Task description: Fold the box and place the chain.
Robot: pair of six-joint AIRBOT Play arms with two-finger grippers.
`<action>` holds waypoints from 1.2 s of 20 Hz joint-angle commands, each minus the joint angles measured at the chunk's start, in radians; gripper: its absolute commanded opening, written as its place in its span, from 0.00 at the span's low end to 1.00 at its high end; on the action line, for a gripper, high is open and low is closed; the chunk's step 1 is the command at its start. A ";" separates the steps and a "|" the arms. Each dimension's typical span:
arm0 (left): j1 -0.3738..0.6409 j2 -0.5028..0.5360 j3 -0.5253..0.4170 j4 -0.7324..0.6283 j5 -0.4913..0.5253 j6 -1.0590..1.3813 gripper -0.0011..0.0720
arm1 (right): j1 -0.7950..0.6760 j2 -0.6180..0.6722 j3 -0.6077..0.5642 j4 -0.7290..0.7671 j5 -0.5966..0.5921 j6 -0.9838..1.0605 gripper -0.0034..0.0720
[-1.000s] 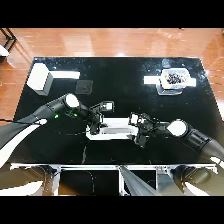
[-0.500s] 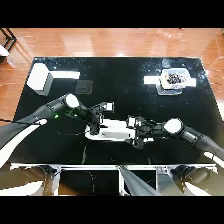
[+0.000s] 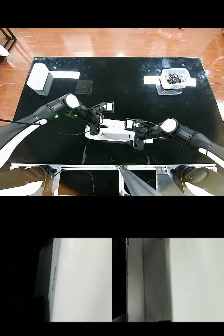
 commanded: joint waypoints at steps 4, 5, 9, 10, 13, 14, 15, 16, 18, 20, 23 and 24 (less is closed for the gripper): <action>0.000 0.000 0.000 0.003 0.001 -0.004 0.05 | 0.000 -0.009 0.000 -0.005 -0.011 -0.006 0.97; 0.000 0.000 0.000 0.003 0.001 -0.004 0.05 | 0.000 -0.009 0.000 -0.005 -0.020 -0.003 0.97; 0.000 0.000 0.000 0.003 0.006 -0.005 0.05 | 0.004 -0.010 0.000 -0.013 -0.030 0.001 0.97; 0.000 0.000 0.000 0.003 0.006 -0.014 0.05 | 0.006 -0.011 0.000 -0.026 -0.029 0.000 0.97; 0.000 0.000 0.000 0.003 0.003 -0.030 0.05 | 0.007 -0.011 0.000 -0.027 -0.030 0.001 0.97; 0.000 0.000 0.000 0.003 0.005 -0.030 0.05 | 0.007 -0.011 0.000 -0.027 -0.031 0.002 0.97; 0.000 0.000 0.000 0.004 0.004 -0.030 0.05 | 0.007 -0.011 0.000 -0.026 -0.031 0.004 0.97; 0.000 0.000 0.000 0.008 0.004 -0.030 0.05 | 0.007 -0.011 0.000 -0.024 -0.034 0.005 0.97; 0.000 0.000 0.000 0.017 0.008 -0.050 0.04 | 0.007 -0.011 0.000 -0.024 -0.034 0.005 0.97; 0.000 0.000 0.000 0.034 0.008 -0.060 0.05 | 0.002 -0.011 0.000 -0.024 -0.029 0.005 0.97; 0.000 0.000 0.000 0.034 0.019 -0.060 0.05 | -0.029 -0.011 0.000 -0.046 0.015 0.008 0.97; 0.000 0.000 0.000 0.034 0.023 -0.060 0.05 | -0.032 -0.011 0.000 -0.052 0.016 0.008 0.97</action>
